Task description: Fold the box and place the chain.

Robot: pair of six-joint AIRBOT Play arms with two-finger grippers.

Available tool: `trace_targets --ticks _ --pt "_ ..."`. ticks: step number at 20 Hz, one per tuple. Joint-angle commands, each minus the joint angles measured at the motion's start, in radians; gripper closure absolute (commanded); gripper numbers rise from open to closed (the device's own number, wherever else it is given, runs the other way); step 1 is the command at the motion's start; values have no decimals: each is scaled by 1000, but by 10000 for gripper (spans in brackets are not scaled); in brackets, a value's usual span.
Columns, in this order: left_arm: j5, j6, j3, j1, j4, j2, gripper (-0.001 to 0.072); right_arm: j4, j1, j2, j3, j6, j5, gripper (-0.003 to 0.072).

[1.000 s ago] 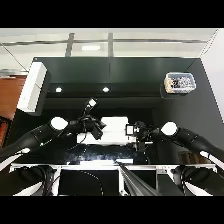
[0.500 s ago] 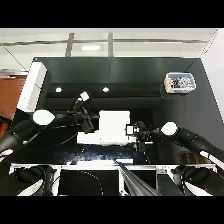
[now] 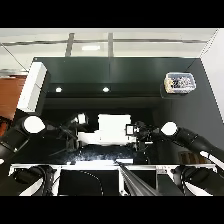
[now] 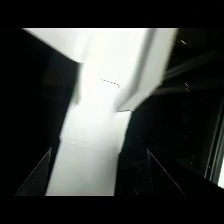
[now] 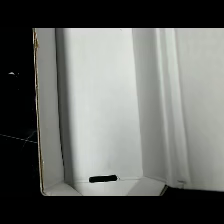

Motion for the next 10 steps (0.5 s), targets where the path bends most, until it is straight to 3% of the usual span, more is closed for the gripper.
trace_targets --ticks 1,5,10 --pt "158 120 -63 -105 22 -9 1 -2 0 -1 0 0 3 445" --pt "306 120 -63 -177 -51 -54 2 -2 0 -1 0 0 3 450" --pt "348 120 -62 -183 -103 -101 29 -2 0 -1 0 0 3 450"
